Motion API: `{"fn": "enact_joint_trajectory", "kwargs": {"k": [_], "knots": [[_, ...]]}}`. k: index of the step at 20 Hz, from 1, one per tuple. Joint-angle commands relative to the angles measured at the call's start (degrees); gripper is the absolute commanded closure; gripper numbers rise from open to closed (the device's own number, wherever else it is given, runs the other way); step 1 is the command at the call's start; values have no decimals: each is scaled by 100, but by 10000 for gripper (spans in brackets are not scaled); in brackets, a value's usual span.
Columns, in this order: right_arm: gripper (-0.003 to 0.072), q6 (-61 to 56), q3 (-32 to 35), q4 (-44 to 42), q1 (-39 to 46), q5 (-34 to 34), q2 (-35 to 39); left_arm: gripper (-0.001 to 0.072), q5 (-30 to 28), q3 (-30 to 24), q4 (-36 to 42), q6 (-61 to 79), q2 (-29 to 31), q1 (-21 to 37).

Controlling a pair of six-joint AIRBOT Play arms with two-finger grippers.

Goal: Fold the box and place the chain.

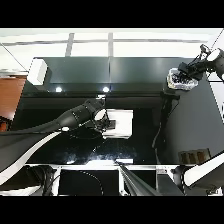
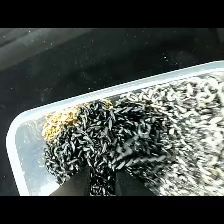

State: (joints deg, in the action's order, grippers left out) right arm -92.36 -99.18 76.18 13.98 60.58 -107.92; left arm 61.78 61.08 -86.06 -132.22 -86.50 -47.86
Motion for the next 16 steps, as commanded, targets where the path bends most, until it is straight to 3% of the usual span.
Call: {"fn": "enact_joint_trajectory", "kwargs": {"k": [1,16], "knots": [[638,59,-4,251,-4,28,223,678,0,7,0,0,0,4],[640,179,-4,195,-26,76,332,678,-26,7,-2,0,0,4]]}}
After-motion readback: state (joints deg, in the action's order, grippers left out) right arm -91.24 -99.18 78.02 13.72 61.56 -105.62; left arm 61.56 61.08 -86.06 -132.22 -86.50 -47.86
